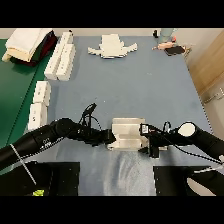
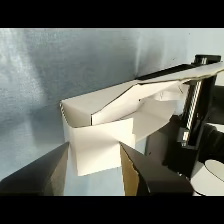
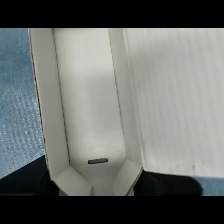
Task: Fold the box.
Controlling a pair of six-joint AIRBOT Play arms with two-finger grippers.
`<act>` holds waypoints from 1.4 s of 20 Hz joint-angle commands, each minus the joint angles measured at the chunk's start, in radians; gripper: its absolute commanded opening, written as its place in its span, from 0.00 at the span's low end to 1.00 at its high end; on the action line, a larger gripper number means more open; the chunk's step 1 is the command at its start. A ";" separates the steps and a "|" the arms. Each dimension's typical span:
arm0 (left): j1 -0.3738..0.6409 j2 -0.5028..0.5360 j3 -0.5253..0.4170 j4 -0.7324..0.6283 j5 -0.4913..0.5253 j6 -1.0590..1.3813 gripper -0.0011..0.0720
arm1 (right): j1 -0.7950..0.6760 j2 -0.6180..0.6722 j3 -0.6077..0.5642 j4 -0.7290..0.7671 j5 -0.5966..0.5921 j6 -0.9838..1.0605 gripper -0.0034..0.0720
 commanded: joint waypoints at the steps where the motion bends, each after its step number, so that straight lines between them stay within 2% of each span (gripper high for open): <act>1: -0.044 -0.008 0.010 0.024 0.009 -0.066 0.70 | 0.000 0.000 0.001 0.000 0.000 0.000 0.74; 4: -0.117 -0.028 0.062 0.224 0.023 -0.268 0.70 | 0.000 0.000 0.001 0.000 0.000 0.000 0.74; 7: -0.168 -0.074 0.121 0.431 -0.017 -0.476 0.68 | 0.000 0.000 0.001 0.000 0.000 0.000 0.74; 10: -0.212 -0.149 0.182 0.502 -0.055 -0.552 0.68 | 0.000 0.000 0.001 0.000 0.000 0.000 0.74; 15: -0.285 -0.254 0.296 0.690 -0.175 -0.747 0.68 | 0.000 0.000 0.001 0.000 0.000 0.000 0.74; 21: -0.304 -0.344 0.361 0.740 -0.225 -0.839 0.68 | 0.000 0.000 0.001 0.000 0.000 0.000 0.74; 26: -0.317 -0.418 0.449 0.800 -0.323 -0.875 0.68 | 0.000 0.000 0.001 0.000 0.000 0.000 0.74; 28: -0.342 -0.455 0.497 0.836 -0.364 -0.884 0.63 | 0.000 0.000 0.001 0.000 0.000 0.000 0.74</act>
